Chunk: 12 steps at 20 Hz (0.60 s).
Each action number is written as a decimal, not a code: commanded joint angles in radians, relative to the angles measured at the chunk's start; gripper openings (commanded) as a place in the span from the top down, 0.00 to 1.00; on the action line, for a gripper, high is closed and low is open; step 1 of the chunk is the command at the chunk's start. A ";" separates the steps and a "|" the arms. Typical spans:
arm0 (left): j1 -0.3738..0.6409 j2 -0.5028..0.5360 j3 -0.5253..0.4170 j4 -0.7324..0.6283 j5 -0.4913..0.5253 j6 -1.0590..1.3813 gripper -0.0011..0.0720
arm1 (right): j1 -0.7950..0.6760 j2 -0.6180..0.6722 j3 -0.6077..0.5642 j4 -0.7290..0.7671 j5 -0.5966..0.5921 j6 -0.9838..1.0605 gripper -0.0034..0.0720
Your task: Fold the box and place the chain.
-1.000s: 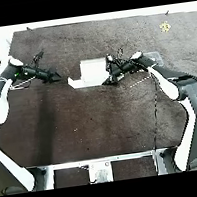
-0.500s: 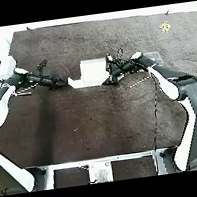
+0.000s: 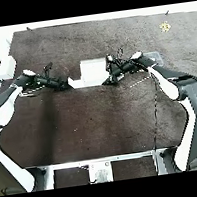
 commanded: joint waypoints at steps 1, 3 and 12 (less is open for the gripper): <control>-0.011 -0.012 -0.003 -0.046 0.005 0.032 0.98 | 0.001 0.001 0.000 0.000 0.000 0.000 0.17; -0.010 -0.017 -0.003 -0.049 0.007 0.033 0.98 | 0.001 0.001 0.000 0.000 0.000 0.000 0.17; -0.011 -0.018 -0.001 -0.257 -0.036 0.090 0.44 | 0.001 0.001 0.000 0.000 0.000 0.000 0.17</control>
